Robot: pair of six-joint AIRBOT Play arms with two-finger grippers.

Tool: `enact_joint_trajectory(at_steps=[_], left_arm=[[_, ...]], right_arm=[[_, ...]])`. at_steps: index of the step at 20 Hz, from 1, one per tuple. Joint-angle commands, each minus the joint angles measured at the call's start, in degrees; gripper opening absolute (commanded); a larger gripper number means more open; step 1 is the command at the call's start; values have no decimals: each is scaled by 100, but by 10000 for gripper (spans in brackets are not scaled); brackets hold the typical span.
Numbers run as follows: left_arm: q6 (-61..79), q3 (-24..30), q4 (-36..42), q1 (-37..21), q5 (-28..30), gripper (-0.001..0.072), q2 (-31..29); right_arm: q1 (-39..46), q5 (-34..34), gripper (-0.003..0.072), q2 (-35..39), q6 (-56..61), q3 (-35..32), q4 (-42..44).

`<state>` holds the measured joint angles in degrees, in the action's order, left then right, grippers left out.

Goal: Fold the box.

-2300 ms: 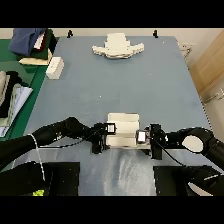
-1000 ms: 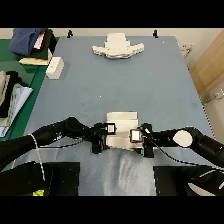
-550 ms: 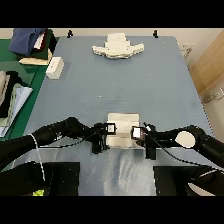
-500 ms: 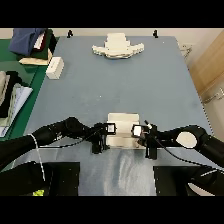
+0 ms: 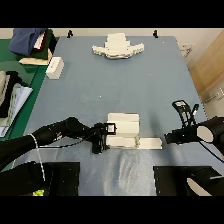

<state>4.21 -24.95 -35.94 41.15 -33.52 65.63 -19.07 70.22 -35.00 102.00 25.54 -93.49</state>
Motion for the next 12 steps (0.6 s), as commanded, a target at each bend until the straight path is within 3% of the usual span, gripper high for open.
enact_joint_trajectory(at_steps=[1, 4, 7, 12], left_arm=[[2, 0, -7, -4, -2, 412, 2], [2, 0, -7, -4, 0, 412, 2], [2, 0, -4, -4, 0, 412, 2], [2, 0, -4, -4, 2, 412, 2]], right_arm=[[1167, -262, 2, -509, -59, -170, 1541], [1657, -374, 2, -1045, -793, -170, 2166], [1840, -319, 2, -1102, -1366, -168, 2841], [1838, -319, 1, -1110, -1591, -170, 2959]])
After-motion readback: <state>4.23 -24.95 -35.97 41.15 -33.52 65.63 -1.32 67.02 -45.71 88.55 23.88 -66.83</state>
